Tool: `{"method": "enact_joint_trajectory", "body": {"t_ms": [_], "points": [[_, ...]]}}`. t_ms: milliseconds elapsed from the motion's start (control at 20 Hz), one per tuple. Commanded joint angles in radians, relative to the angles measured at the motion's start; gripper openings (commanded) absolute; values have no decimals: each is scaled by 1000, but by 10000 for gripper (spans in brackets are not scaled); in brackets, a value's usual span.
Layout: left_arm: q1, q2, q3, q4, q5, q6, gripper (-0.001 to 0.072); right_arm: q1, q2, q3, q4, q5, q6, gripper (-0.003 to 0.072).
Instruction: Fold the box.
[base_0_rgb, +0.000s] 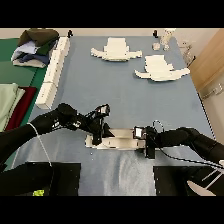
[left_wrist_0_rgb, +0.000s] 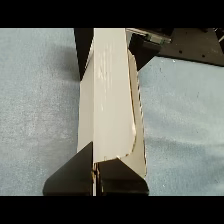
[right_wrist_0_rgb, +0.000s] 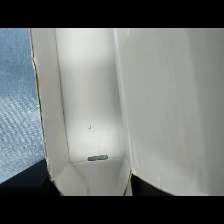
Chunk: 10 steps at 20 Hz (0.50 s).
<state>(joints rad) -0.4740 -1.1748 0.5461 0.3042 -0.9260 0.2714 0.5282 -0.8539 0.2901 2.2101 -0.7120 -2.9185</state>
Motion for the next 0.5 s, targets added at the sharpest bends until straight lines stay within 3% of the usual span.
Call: {"method": "enact_joint_trajectory", "body": {"t_ms": [0, 200, 250, 300, 450], "points": [[0, 0, 0, -16, 7, -1, 12, 1, -1, -1, 0, 0, 0, 406], [0, 0, 0, -15, 7, -20, 40, 1, -1, -1, 0, 0, 0, 406], [0, 0, 0, -15, 7, -23, 274, 1, -1, -1, 0, 0, 0, 406], [1, 0, 0, -15, 7, -46, 360, 1, -1, -1, 0, 0, 0, 406], [5, 3, 0, -5, 8, -98, 368, 1, -1, 0, 0, 0, 0, 406]]}}
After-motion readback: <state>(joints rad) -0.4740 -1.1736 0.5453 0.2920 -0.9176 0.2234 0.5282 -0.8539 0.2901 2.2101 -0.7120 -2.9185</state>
